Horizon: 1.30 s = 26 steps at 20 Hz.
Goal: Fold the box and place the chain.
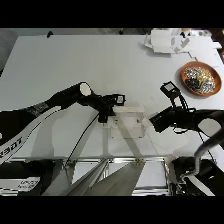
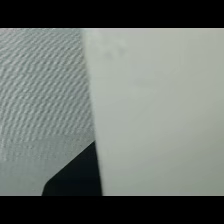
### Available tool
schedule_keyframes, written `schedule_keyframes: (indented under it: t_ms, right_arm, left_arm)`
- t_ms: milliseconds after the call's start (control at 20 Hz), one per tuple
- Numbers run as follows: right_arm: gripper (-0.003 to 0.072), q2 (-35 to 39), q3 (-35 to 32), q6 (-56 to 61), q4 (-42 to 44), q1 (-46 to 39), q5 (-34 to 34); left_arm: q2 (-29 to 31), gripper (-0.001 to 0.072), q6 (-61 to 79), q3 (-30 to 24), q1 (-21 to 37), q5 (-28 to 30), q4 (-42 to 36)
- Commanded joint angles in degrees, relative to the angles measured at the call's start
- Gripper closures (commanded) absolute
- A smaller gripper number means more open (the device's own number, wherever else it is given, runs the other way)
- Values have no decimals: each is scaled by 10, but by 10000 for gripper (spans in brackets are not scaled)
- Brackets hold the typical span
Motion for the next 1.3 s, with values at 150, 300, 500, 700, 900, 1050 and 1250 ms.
schedule_keyframes:
  t_ms: [150,300,500,700,900,1050,1250]
  right_arm:
    - [212,0,0,0,0,1,0]
    - [212,0,0,0,0,1,-1]
    - [212,0,0,0,0,1,0]
    - [212,0,0,0,0,1,0]
    - [212,0,0,0,0,1,-1]
    - [212,0,0,0,0,1,-1]
    - [212,0,0,0,0,1,-1]
  left_arm:
    - [-2,709,-39,1,-2,-9,54]
    - [-2,708,-39,1,-2,-11,53]
    - [-2,707,-39,1,-2,-11,53]
    - [-1,710,-43,6,-2,-37,58]
    - [-1,711,-96,36,-2,-81,111]
    - [-1,710,-106,44,-2,-80,130]
    - [-2,710,-106,44,-2,-47,126]
